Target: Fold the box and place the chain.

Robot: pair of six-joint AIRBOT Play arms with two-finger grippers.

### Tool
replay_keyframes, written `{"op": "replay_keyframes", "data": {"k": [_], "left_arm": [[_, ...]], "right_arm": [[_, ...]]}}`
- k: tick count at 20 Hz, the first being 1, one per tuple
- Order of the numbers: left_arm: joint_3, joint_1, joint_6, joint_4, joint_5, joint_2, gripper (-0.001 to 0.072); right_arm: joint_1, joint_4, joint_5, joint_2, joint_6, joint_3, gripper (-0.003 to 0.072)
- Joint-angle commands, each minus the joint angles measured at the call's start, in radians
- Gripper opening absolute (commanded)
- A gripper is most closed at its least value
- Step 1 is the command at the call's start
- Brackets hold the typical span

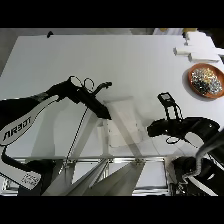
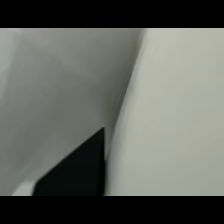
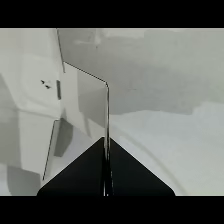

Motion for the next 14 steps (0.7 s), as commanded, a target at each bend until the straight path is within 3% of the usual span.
{"op": "replay_keyframes", "data": {"k": [1, 5, 7, 9, 14], "left_arm": [[0.001, 0.007, 0.09, -0.017, -0.046, 0.0, 0.0006], [0.001, -0.01, 0.154, -0.021, -0.021, 0.011, 0.0], [0.001, -0.025, 0.197, -0.003, 0.012, 0.037, -0.0001], [0.001, -0.051, 0.266, 0.053, 0.042, 0.081, -0.0001], [0.001, -0.142, 0.277, 0.282, 0.069, 0.241, -0.0001]], "right_arm": [[0.001, -0.002, -0.022, 0.001, 0.0, 0.0, 0.0019], [0.001, 0.015, -0.021, 0.001, 0.0, 0.0, 0.0038], [0.001, 0.031, -0.021, 0.002, -0.003, 0.001, 0.0207], [0.001, 0.032, -0.017, 0.002, -0.003, 0.011, 0.028], [0.001, 0.007, 0.025, 0.046, -0.056, 0.143, 0.0298]]}}
